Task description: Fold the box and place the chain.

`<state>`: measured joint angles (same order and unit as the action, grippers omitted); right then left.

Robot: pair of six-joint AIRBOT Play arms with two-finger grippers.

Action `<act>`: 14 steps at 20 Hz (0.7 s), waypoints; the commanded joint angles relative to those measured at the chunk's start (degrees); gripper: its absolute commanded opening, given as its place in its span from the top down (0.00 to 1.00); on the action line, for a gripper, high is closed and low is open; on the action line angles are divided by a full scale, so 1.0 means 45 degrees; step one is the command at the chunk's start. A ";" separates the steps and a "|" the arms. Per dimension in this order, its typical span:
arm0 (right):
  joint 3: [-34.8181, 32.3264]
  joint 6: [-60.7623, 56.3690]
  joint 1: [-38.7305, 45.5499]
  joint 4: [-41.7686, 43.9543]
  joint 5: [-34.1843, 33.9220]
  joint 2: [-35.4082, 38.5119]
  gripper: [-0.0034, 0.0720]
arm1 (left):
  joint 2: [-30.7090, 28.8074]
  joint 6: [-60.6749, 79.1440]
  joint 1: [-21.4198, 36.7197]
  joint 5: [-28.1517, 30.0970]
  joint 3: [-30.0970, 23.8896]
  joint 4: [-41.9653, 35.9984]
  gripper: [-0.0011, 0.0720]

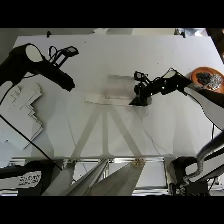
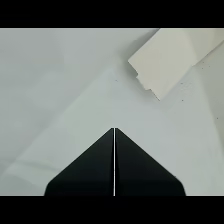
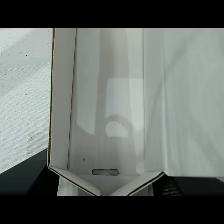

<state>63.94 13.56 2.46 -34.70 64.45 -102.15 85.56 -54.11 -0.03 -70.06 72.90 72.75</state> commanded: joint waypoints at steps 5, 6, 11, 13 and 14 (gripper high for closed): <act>0.0010 -0.0005 0.0000 0.0005 0.0010 0.0000 0.46 | 0.1277 -0.2030 -0.0418 0.1321 -0.1243 -0.1462 0.98; 0.0010 -0.0005 0.0000 0.0005 0.0005 0.0000 0.46 | 0.1282 -0.2035 -0.0486 0.1681 -0.1243 -0.1719 0.98; 0.0010 -0.0005 0.0000 0.0005 0.0005 0.0000 0.46 | 0.1608 -0.2812 -0.0583 0.2220 -0.1243 -0.1724 0.98; 0.0010 -0.0005 0.0000 0.0005 0.0005 0.0000 0.46 | 0.1729 -0.2958 -0.0588 0.2288 -0.1243 -0.1729 0.98; 0.0010 -0.0005 0.0000 0.0005 0.0005 0.0000 0.46 | 0.1753 -0.2958 -0.0583 0.2297 -0.1243 -0.1681 0.98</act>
